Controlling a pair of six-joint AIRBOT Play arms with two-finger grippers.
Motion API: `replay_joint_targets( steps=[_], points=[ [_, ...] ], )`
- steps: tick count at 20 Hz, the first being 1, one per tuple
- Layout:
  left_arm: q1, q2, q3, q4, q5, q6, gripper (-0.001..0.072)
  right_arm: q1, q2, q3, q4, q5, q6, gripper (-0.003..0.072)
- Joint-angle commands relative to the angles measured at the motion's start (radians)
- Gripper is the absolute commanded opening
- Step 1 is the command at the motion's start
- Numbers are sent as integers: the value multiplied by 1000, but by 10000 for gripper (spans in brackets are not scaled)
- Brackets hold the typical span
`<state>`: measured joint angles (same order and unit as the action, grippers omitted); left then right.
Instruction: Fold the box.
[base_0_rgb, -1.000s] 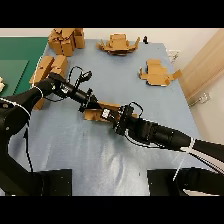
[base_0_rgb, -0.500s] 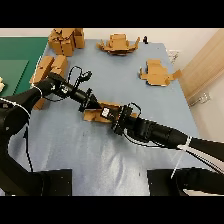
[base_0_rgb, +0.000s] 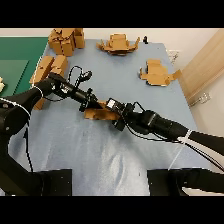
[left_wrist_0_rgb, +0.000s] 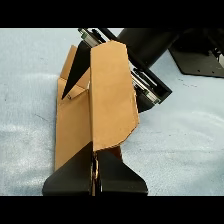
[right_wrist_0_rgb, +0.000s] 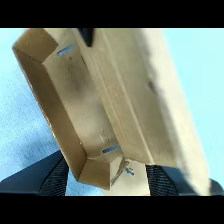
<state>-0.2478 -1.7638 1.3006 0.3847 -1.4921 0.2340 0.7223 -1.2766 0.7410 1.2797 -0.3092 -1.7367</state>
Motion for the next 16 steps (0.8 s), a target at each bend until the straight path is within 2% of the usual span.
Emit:
replay_joint_targets(
  steps=[1, 3, 5, 12, 16],
  points=[
    [0, 0, 0, 2, 4, 0, 18, -41, -3, 18, 322, -78, -350, 644],
    [0, 0, 0, 2, 17, -2, 18, -50, -3, 21, 405, -117, -520, 644],
    [0, 0, 0, 2, 29, -23, 18, -50, -3, 22, 404, -119, -595, 644],
    [0, 0, 0, 2, 103, -25, 18, -76, -28, 63, 419, -122, -694, 644],
    [0, 0, 0, 2, 159, -25, 18, -83, -70, 112, 526, -203, -777, 645]
  ],
)
